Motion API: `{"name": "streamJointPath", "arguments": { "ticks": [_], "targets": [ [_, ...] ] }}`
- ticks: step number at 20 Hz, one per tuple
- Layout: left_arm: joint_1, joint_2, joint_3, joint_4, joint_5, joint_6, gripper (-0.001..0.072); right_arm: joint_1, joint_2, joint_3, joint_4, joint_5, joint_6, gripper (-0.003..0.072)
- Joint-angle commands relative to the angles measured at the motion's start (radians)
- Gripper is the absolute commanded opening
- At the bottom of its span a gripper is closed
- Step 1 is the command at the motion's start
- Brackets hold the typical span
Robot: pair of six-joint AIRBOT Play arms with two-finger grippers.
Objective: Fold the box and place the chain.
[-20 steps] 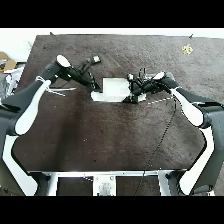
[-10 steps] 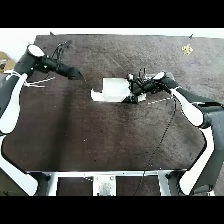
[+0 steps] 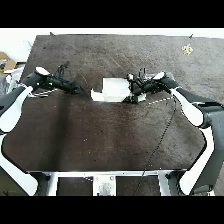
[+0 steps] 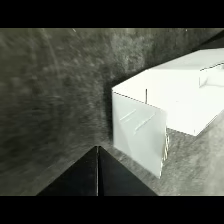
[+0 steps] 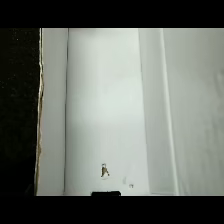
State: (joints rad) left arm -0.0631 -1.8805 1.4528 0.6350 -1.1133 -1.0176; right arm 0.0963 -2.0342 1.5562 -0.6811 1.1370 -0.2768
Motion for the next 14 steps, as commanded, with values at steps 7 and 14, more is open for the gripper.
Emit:
{"name": "streamJointPath", "arguments": {
  "ticks": [7, 14],
  "targets": [
    [-0.040, -0.091, -0.023, -0.164, 0.004, 0.058, 0.0011, 0.000, -0.001, 0.000, 0.000, 0.000, 0.000, 0.0439],
    [-0.040, -0.098, -0.020, -0.229, -0.037, 0.057, 0.0012, 0.000, -0.001, 0.000, 0.000, 0.000, 0.000, 0.0439]
  ]
}}
